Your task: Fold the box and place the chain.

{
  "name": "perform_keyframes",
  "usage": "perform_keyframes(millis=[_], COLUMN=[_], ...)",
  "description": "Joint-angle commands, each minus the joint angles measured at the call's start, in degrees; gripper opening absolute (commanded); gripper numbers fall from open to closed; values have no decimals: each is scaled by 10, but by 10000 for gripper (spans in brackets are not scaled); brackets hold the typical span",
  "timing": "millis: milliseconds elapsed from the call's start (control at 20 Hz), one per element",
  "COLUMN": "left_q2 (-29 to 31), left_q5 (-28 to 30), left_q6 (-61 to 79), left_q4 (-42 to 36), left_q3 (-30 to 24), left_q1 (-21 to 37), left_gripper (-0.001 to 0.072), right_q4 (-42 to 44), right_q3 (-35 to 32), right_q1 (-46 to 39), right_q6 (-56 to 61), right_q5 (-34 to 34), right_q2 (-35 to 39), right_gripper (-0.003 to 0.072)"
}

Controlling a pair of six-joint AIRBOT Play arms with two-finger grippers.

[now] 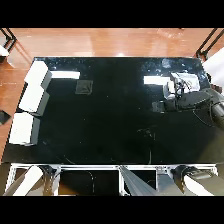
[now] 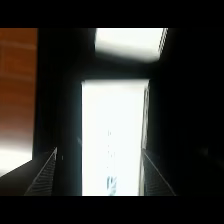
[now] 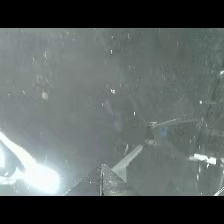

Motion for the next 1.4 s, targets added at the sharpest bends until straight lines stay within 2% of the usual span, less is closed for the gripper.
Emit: perform_keyframes(millis=[0,50,150,250,300,400,500,600,750,850,1100,1350], left_q2=[3,3,2,3,3,5,19,51,98,122,130,130], left_q5=[50,64,64,57,57,55,69,126,217,240,239,243], left_q6=[-60,-106,-162,-184,-212,-317,-420,-464,-529,-530,-530,-529], left_q4=[-131,-143,-143,-134,-103,21,155,200,177,178,171,167], left_q3=[90,125,172,188,186,178,142,66,-83,-142,-149,-149], left_q1=[-47,-87,-189,-307,-372,-491,-588,-644,-650,-641,-586,-580], left_gripper=[469,273,34,22,21,21,21,22,24,24,24,25], right_q4=[-42,-68,-122,-172,-195,-259,-308,-315,-315,-315,-314,-314], right_q3=[69,111,200,256,256,239,184,87,-57,-78,-78,-78], right_q1=[-1,-1,-1,1,0,1,1,0,0,0,0,0], right_q6=[-1,1,22,69,94,148,195,225,264,262,258,257], right_q5=[-9,-26,-94,-162,-165,-168,-137,-76,19,42,48,48], right_q2=[0,0,1,12,30,67,114,163,202,200,200,200], right_gripper=[22,22,22,22,21,21,20,21,21,21,20,21])
